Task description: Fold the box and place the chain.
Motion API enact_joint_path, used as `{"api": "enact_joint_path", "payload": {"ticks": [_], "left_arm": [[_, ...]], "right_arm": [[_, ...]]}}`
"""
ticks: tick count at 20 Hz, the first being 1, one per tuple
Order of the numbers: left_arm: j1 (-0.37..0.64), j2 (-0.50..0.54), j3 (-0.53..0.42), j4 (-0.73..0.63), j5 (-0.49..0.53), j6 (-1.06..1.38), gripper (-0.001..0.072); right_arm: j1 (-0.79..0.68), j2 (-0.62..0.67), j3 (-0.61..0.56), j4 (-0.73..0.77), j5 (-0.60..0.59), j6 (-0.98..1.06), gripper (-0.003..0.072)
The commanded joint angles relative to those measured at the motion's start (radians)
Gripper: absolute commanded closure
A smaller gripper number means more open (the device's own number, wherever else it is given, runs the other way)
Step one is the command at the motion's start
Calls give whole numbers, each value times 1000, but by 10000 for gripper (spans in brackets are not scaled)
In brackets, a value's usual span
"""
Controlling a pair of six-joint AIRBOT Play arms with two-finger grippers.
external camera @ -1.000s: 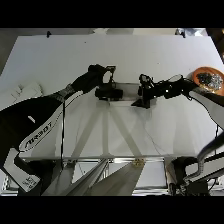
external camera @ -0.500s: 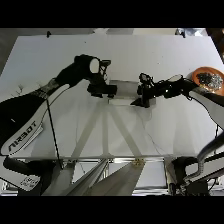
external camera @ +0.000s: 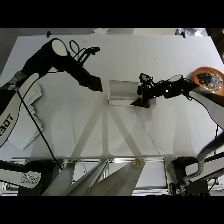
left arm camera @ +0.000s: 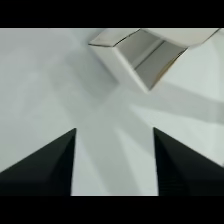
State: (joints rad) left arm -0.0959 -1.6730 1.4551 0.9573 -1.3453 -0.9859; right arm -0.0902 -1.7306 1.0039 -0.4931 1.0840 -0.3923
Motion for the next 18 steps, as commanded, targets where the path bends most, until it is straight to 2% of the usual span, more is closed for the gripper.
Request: {"api": "enact_joint_path", "payload": {"ticks": [1,2,3,4,5,7,11,14,18], "left_arm": [[110,-10,-115,-138,102,505,273],[131,-20,-149,-174,116,663,271],[142,-31,-168,-189,113,811,234],[141,-45,-183,-198,114,925,108],[136,-61,-190,-215,114,991,65],[120,-102,-192,-287,111,1126,62],[68,-154,-192,-439,111,1369,10],[23,-168,-192,-478,112,1463,10],[-5,-187,-192,-519,129,1472,9]], "right_arm": [[1,0,1,0,1,-1,276],[1,0,1,0,1,-1,276],[1,0,1,0,1,-1,276],[1,0,1,0,1,-1,276],[1,0,1,0,1,-1,276],[1,0,1,0,1,-1,276],[1,0,1,0,1,-1,276],[1,0,1,0,1,-1,276],[1,0,1,0,1,-1,276]]}}
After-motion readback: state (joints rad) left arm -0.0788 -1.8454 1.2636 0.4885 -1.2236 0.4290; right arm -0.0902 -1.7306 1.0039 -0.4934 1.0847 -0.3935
